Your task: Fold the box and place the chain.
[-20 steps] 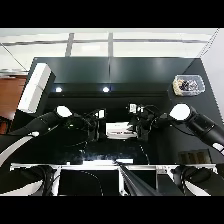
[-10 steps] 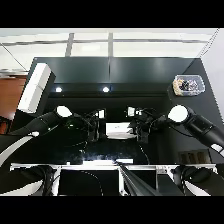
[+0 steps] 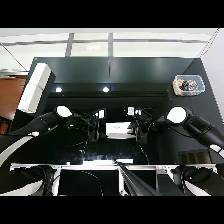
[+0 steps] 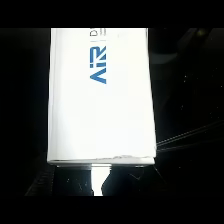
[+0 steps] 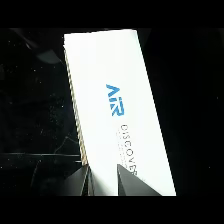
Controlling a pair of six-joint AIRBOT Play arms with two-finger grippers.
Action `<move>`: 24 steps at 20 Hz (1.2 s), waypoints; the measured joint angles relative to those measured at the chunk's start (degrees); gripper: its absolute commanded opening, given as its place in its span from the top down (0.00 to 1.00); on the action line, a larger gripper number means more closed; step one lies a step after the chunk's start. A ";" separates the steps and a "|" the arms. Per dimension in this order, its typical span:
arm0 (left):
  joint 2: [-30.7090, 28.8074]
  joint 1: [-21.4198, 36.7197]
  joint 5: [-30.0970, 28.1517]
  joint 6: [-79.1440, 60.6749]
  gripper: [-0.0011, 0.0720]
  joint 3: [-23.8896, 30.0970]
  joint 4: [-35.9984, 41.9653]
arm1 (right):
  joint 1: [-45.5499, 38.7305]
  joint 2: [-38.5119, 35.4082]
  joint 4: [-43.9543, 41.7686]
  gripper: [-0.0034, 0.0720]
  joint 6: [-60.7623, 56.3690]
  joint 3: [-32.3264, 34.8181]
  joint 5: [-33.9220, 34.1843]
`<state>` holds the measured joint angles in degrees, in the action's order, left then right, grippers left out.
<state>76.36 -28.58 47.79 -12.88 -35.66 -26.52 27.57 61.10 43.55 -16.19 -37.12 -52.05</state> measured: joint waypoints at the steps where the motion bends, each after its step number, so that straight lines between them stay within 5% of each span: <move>1: 0.00 0.00 0.00 0.07 0.35 0.00 0.02 | 0.00 -0.15 0.04 0.68 -0.50 -0.02 0.13; 8: 0.00 0.00 -0.04 -0.07 0.35 0.00 0.00 | -1.09 -3.30 0.13 0.69 -4.87 -0.70 -1.14; 9: 0.00 0.00 -0.04 -0.07 0.35 0.00 0.00 | -1.22 -4.00 0.02 0.71 -6.54 -0.74 -1.38; 11: 0.00 0.00 -0.02 -0.07 0.35 0.00 0.00 | -1.36 -5.35 -0.13 0.94 -13.16 -0.76 -1.77; 17: 0.00 0.00 0.00 -0.07 0.35 0.00 0.00 | -1.49 -4.15 -8.61 0.95 -44.41 1.99 -1.92; 24: 0.00 0.00 0.00 -0.07 0.35 0.00 -0.02 | -1.49 3.04 -19.65 0.95 -50.99 3.50 0.66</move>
<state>76.36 -28.58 47.79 -12.95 -35.66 -26.55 26.09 64.14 23.90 -67.18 -33.63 -51.40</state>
